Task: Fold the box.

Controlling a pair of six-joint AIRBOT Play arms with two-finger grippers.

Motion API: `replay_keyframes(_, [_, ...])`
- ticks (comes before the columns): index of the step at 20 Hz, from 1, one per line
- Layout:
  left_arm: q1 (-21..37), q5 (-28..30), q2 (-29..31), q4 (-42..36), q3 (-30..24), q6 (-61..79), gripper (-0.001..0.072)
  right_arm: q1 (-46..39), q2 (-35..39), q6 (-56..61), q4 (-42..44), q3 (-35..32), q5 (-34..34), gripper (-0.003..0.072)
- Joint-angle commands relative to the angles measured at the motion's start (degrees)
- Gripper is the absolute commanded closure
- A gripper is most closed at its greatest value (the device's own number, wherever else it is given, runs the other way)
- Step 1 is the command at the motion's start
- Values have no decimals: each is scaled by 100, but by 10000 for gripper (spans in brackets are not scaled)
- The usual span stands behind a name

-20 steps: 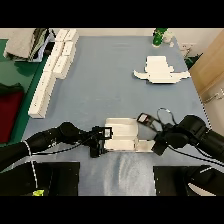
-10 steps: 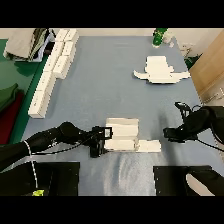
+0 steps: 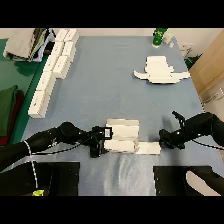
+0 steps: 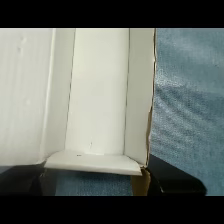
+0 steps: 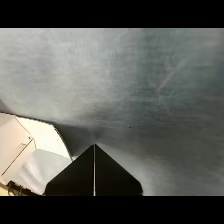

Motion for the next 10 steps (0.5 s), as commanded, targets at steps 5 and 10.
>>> replay_keyframes(5, [0,2,4,-4,0,-7,107,-31,424,-612,1193,-179,-184,687])
replay_keyframes(10, [0,2,4,-4,0,-7,106,-31,514,-612,1043,-181,-83,686])
